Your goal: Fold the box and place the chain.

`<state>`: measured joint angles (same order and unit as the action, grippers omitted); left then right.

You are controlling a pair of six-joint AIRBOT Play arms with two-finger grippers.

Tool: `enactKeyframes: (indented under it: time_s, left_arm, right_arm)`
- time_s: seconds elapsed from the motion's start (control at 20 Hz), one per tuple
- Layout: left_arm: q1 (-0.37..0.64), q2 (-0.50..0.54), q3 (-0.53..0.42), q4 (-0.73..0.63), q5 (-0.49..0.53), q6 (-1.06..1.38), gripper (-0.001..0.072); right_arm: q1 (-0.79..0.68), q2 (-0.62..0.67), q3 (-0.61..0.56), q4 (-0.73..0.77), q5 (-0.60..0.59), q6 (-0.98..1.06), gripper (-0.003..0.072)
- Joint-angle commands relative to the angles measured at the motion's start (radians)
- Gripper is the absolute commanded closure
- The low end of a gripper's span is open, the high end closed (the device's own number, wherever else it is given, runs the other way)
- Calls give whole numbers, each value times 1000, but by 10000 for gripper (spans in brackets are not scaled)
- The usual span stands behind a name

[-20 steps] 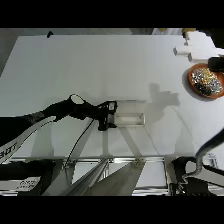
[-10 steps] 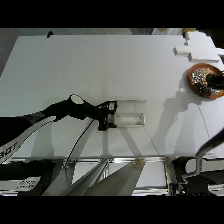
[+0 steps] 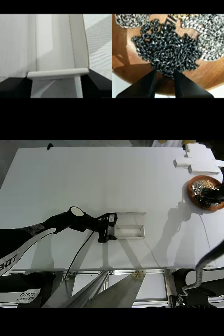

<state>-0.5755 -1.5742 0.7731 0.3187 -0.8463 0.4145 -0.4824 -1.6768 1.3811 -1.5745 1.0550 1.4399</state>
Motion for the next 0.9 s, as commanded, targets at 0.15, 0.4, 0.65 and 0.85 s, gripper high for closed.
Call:
enactKeyframes:
  time_s: [0.15,0.4,0.65,0.85]
  left_arm:
    - [0,0,0,0,0,0,677]
    - [0,0,0,0,0,0,677]
    - [0,0,0,0,0,0,677]
    - [0,0,0,0,0,0,677]
  right_arm:
    - [-1,-17,0,0,-19,29,534]
    - [-1,-29,0,-12,-5,29,576]
    - [-1,-10,0,-23,6,25,670]
    - [-1,75,0,-27,-2,-3,670]
